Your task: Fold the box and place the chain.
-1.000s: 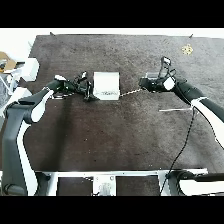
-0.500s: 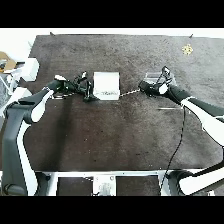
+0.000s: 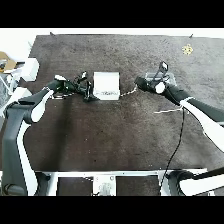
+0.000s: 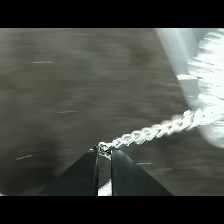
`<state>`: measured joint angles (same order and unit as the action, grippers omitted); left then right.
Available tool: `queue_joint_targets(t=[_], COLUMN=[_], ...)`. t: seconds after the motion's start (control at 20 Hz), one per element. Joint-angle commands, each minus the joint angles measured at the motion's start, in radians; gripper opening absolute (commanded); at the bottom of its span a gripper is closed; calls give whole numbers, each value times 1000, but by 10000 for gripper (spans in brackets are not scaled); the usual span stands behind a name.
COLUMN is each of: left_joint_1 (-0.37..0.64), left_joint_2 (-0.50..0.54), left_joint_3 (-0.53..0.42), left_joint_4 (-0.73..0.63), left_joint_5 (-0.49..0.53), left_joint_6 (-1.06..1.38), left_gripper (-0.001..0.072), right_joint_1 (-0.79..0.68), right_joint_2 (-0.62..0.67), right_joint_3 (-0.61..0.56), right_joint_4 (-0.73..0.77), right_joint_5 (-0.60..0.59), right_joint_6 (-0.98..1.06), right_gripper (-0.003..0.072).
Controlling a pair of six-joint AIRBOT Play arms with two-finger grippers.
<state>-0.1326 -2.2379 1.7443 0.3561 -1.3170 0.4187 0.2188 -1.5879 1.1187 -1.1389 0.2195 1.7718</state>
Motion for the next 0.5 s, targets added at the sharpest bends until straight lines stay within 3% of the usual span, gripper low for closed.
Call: queue_joint_targets(t=[0.0,0.25,0.35,0.45], left_joint_1=[0,0,0,0], left_joint_2=[0,0,0,0], left_joint_3=[0,0,0,0], left_joint_4=[0,0,0,0], left_joint_5=[0,0,0,0], left_joint_6=[0,0,0,0], left_gripper=[523,523,523,523], right_joint_1=[82,249,315,372], right_joint_2=[161,325,323,298], right_joint_3=[1,1,11,49], right_joint_4=[-67,-69,-69,-69], right_joint_5=[11,-144,-246,-273], right_joint_6=[-6,-24,-21,-21], right_gripper=[5,4,4,4])
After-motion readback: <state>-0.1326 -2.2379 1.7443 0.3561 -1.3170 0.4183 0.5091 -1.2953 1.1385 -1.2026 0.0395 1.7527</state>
